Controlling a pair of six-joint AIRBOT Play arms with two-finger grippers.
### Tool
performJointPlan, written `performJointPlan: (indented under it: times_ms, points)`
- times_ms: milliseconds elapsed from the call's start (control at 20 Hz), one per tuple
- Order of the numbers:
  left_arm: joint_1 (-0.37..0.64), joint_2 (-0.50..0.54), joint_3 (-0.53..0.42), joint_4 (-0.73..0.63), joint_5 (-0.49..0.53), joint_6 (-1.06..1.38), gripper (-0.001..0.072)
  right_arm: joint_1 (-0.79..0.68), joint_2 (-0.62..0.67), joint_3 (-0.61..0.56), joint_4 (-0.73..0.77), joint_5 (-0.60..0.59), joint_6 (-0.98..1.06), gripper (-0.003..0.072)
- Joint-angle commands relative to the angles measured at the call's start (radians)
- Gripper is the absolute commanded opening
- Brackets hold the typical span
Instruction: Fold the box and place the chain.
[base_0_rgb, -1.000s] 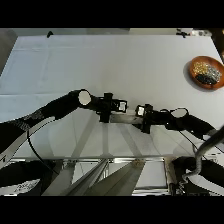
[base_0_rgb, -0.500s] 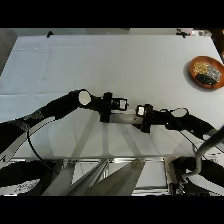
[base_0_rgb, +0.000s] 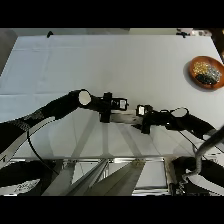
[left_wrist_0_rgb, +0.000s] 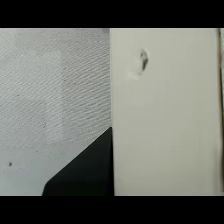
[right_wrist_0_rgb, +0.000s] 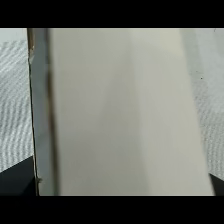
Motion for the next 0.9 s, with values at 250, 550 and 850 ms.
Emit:
performJointPlan:
  times_ms: [250, 550, 850]
  points:
    - [0.001, 0.0, 0.0, 0.001, 0.001, -0.001, 0.0015, -0.002, 0.0, 0.0, -0.004, -0.023, 0.023, 0.0467]
    - [0.001, 0.0, 0.0, 0.0, 0.0, -0.01, 0.0015, -0.002, 0.0, 0.0, -0.006, -0.029, 0.023, 0.046]
    - [0.001, 0.0, 0.0, 0.001, 0.0, -0.075, 0.0015, -0.002, 0.001, 0.0, 0.0, -0.029, 0.033, 0.0463]
